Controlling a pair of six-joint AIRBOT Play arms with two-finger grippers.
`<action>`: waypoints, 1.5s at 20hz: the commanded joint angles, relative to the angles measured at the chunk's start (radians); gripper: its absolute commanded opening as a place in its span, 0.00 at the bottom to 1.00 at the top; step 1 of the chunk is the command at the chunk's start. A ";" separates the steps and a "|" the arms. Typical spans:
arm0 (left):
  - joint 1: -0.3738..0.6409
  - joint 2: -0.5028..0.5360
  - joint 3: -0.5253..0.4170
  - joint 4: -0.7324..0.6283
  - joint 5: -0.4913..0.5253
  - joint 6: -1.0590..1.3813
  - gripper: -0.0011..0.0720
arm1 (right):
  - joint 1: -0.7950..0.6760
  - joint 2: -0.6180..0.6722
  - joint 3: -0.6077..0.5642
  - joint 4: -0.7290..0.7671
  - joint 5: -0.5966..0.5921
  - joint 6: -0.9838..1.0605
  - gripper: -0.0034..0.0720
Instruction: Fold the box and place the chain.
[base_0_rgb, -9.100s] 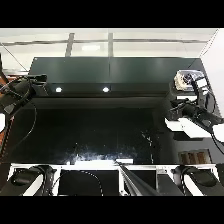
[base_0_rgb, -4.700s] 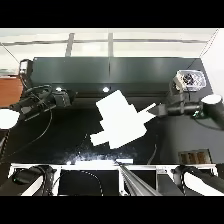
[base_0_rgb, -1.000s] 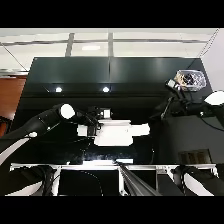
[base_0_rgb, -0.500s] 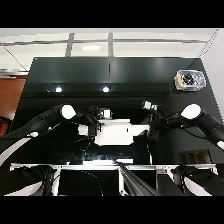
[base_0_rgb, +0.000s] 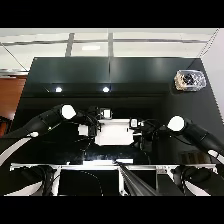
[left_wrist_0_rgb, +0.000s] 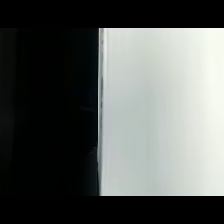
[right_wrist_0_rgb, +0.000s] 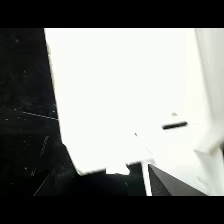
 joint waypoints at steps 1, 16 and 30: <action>0.000 -0.001 0.000 0.000 0.000 0.000 0.06 | 0.066 -0.001 -0.014 0.069 -0.089 -0.005 0.91; 0.000 -0.001 0.000 0.000 0.000 0.000 0.06 | 0.111 0.046 -0.013 -0.004 -0.349 -0.103 0.90; 0.000 -0.001 0.000 0.000 -0.008 0.000 0.06 | -0.002 -0.046 0.058 0.242 -0.179 -0.325 0.90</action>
